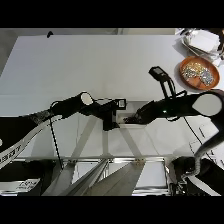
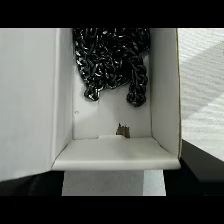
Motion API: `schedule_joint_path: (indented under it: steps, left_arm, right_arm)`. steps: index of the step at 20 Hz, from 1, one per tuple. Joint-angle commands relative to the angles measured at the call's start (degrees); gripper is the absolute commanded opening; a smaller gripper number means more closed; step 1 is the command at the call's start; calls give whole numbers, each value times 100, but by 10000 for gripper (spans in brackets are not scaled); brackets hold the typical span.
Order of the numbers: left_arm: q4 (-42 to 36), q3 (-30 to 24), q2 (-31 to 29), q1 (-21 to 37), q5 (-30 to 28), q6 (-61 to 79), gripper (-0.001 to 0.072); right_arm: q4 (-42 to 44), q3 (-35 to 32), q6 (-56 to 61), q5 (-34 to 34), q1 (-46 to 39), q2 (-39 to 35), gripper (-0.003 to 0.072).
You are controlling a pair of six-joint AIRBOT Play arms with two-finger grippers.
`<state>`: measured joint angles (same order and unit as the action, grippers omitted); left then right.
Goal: Fold the box and place the chain.
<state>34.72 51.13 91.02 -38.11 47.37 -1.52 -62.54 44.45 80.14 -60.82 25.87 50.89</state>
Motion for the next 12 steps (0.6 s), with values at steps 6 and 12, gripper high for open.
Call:
schedule_joint_path:
  steps: [6, 12]
  left_arm:
    - [0, 7, -2, 4, 0, 0, 314]
    - [0, 7, -2, 4, 0, 2, 314]
  right_arm:
    - [4, -863, 85, 765, 55, 586, 13]
    - [468, -785, 83, 599, 48, 444, 184]
